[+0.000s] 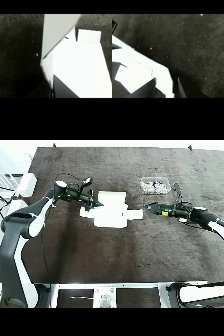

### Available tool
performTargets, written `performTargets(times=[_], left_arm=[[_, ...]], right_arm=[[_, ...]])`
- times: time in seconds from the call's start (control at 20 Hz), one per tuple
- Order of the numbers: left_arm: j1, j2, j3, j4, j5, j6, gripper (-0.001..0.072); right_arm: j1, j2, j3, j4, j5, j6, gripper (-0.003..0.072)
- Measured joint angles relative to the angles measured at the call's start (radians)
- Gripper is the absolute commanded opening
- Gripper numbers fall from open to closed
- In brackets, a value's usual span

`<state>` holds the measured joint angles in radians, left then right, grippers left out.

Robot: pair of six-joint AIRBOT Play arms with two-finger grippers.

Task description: Fold the box and place the chain.

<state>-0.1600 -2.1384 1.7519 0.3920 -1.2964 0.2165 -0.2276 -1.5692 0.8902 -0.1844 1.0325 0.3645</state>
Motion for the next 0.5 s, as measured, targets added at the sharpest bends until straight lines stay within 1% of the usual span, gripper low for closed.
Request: performTargets(times=[0.25, 0.5], left_arm=[[-0.001, 0.004, -0.066, -0.019, 0.069, 0.054, 0.0013], [0.0, 0.006, -0.088, -0.027, 0.093, 0.074, 0.0019]], right_arm=[[0.016, 0.0, -0.002, 0.001, -0.008, -0.039, 0.0336], [0.023, 0.0, -0.002, 0.001, -0.016, -0.066, 0.0339]])
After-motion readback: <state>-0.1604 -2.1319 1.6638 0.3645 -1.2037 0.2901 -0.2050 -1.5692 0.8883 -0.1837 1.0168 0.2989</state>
